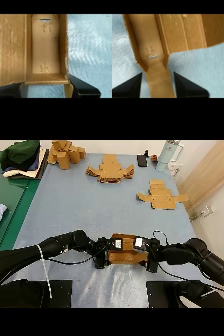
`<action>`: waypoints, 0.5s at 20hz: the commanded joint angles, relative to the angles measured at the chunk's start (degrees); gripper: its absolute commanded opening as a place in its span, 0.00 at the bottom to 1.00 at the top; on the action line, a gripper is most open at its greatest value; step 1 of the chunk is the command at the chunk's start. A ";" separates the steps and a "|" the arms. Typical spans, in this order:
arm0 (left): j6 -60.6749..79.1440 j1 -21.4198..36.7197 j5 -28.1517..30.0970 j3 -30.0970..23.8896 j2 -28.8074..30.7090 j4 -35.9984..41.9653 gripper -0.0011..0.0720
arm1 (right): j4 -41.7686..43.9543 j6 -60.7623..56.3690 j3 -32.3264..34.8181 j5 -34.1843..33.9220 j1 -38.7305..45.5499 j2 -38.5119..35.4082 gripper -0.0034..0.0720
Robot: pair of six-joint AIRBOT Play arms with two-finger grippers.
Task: Fold the box.
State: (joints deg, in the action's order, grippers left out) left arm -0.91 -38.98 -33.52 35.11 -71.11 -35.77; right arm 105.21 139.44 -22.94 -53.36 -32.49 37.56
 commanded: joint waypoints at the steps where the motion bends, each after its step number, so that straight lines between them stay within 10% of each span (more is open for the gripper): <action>1: 0.00 0.02 0.04 0.07 0.02 0.00 0.74 | 1.79 2.45 0.04 2.71 -1.55 2.62 0.60; 4: 0.00 0.04 0.00 0.07 0.04 0.00 0.74 | 1.86 2.69 0.07 3.78 -2.99 3.56 0.32; 10: 0.00 0.04 0.00 0.07 0.02 0.00 0.74 | 7.65 7.85 1.55 9.57 -2.99 4.72 0.31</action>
